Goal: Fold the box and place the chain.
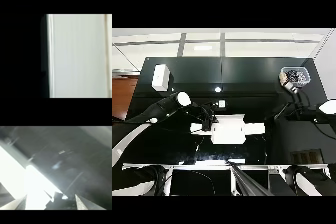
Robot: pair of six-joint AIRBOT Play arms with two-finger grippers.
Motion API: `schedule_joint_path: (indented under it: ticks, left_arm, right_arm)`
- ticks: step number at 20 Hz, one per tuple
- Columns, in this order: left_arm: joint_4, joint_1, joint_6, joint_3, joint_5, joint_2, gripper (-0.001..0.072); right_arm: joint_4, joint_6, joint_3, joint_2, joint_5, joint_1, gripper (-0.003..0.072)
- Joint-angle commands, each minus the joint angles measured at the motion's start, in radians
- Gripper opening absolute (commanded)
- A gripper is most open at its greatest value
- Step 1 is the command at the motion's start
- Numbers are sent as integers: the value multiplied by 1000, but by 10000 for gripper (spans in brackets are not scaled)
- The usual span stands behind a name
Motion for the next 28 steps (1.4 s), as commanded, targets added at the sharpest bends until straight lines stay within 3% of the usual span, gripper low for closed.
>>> schedule_joint_path:
  ticks: [1, 8, 13, 24, 28]
  left_arm:
    - [0, -1, 0, 0, -19, -1, 30]
    - [0, -1, -15, 0, -18, -1, 30]
    - [0, -24, -15, -44, 43, 0, 28]
    - [1, -37, -15, -42, 16, 5, 30]
    - [1, -37, -15, -42, 14, 5, 30]
  right_arm:
    - [-10, -1, -71, -1, 25, 70, 716]
    - [-28, -122, -121, -1, 23, 243, 716]
    - [-47, -163, -121, -1, -64, 328, 715]
    - [-102, -211, -121, -1, -62, 475, 716]
    - [-101, -213, -137, -1, -114, 537, 716]
